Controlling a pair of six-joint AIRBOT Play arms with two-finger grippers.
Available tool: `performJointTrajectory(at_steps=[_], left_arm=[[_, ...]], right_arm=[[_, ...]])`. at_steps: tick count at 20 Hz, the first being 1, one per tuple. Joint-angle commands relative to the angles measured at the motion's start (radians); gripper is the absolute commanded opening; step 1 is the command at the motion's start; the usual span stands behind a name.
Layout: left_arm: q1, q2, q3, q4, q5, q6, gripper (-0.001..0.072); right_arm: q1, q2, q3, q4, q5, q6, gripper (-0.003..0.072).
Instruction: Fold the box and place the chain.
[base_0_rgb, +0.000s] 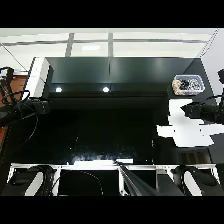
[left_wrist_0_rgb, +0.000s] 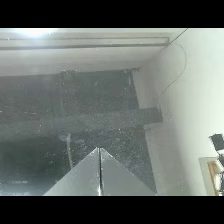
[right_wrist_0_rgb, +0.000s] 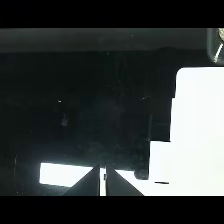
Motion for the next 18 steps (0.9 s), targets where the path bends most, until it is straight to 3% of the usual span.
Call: performJointTrajectory(at_steps=[1, 10, 13, 16, 18], left_arm=[[0.0, 0.0, 0.0, 0.0, 0.0, 0.0, 0.0033], [0.0, 0.0, 0.0, 0.0, 0.001, 0.0, 0.0033], [0.0, 0.0, 0.0, 0.0, 0.048, 0.0, 0.0033], [0.001, 0.0, 0.0, -0.019, 0.125, -0.003, 0.0033], [0.0, -0.001, 0.0, -0.113, 0.216, -0.004, 0.0033]], right_arm=[[0.0, 0.0, 0.0, 0.0, 0.0, 0.0, 0.004], [0.0, 0.0, 0.0, 0.0, 0.0, 0.0, 0.004], [0.0, 0.0, 0.0, 0.0, -0.003, 0.0, 0.004], [0.0, 0.0, 0.0, 0.003, -0.168, -0.006, 0.004], [0.0, 0.0, 0.0, 0.005, -0.256, -0.006, 0.004]])
